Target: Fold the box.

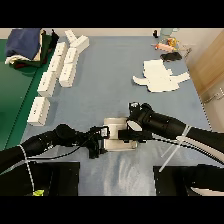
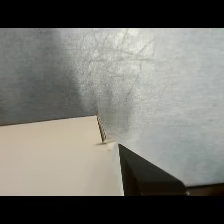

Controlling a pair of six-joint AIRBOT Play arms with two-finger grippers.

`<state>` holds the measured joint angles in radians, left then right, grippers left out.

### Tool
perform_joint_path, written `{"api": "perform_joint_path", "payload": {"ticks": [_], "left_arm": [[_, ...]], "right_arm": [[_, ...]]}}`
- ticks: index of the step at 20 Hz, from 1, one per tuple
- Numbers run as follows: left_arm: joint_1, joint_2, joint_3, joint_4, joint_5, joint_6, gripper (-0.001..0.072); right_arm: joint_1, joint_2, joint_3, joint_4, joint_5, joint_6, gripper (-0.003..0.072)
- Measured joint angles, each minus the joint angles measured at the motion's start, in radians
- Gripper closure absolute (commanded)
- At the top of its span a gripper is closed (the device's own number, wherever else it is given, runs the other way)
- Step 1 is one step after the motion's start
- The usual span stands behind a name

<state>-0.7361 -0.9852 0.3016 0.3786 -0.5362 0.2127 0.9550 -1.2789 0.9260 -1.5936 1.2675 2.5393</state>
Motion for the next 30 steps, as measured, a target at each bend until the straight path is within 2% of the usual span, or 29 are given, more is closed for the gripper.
{"api": "perform_joint_path", "payload": {"ticks": [6, 7, 8, 9, 10, 13, 16, 18, 22, 25, 27, 30], "left_arm": [[0.000, 0.000, 0.000, 0.001, 0.001, 0.000, 0.0187], [0.000, 0.000, 0.000, 0.001, 0.001, 0.000, 0.0187], [0.000, 0.000, 0.000, 0.001, 0.002, 0.000, 0.0187], [0.000, 0.000, 0.000, 0.001, 0.002, 0.000, 0.0186], [0.000, 0.000, 0.000, 0.001, 0.002, 0.000, 0.0187], [0.000, 0.000, 0.000, 0.001, 0.002, 0.000, 0.0187], [0.000, 0.000, 0.000, 0.001, 0.002, 0.000, 0.0187], [0.000, 0.000, 0.000, 0.001, 0.002, -0.001, 0.0187], [0.000, 0.000, 0.000, 0.001, 0.002, -0.001, 0.0187], [0.000, 0.000, 0.000, 0.001, 0.002, -0.001, 0.0187], [0.000, 0.000, 0.000, 0.001, 0.002, -0.001, 0.0187], [0.000, 0.000, 0.000, 0.001, 0.002, -0.001, 0.0187]], "right_arm": [[-0.008, 0.137, 0.000, -0.003, 0.035, -0.003, 0.0255], [-0.016, 0.171, 0.001, -0.014, 0.042, -0.008, 0.0363], [-0.030, 0.201, 0.001, -0.021, 0.047, -0.016, 0.0565], [-0.052, 0.232, 0.001, -0.031, 0.055, -0.030, 0.0664], [-0.081, 0.256, 0.001, -0.040, 0.056, -0.047, 0.0685], [-0.230, 0.288, 0.000, -0.027, 0.059, -0.171, 0.0686], [-0.426, 0.240, -0.002, 0.075, 0.045, -0.378, 0.0686], [-0.552, 0.172, -0.003, 0.206, 0.026, -0.541, 0.0685], [-0.756, -0.020, -0.002, 0.636, 0.035, -0.924, 0.0685], [-0.812, -0.154, -0.002, 0.920, 0.120, -1.142, 0.0684], [-0.818, -0.211, -0.002, 1.022, 0.187, -1.249, 0.0684], [-0.790, -0.241, -0.001, 1.094, 0.296, -1.375, 0.0684]]}}
